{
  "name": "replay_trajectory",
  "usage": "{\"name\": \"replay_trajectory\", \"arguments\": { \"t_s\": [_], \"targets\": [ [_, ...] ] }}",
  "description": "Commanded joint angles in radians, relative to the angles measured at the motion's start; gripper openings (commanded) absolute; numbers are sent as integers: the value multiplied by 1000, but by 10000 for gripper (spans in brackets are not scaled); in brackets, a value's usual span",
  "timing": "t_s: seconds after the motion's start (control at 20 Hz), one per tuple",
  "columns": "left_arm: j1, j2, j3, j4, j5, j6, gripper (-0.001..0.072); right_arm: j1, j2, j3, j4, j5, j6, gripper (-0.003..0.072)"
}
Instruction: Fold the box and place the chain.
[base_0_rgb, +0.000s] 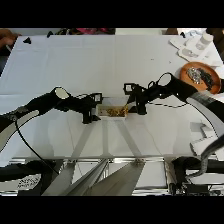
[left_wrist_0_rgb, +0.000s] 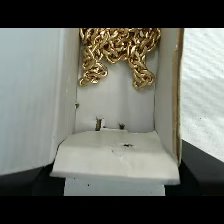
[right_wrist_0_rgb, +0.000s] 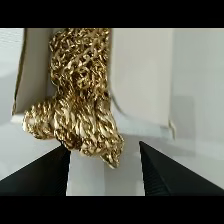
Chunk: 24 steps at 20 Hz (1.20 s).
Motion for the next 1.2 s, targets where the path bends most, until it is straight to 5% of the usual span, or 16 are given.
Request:
{"name": "replay_trajectory", "arguments": {
  "t_s": [0.0,0.2,0.4,1.15],
  "targets": [
    [-1,0,1,0,0,0,443,23,-24,0,29,-2,-27,445],
    [-1,0,1,0,0,0,443,24,-24,0,5,0,-11,193],
    [-1,0,1,0,0,0,443,24,-4,0,-60,-1,23,49],
    [-1,0,1,0,0,0,443,24,126,0,-14,168,175,11]
  ]
}}
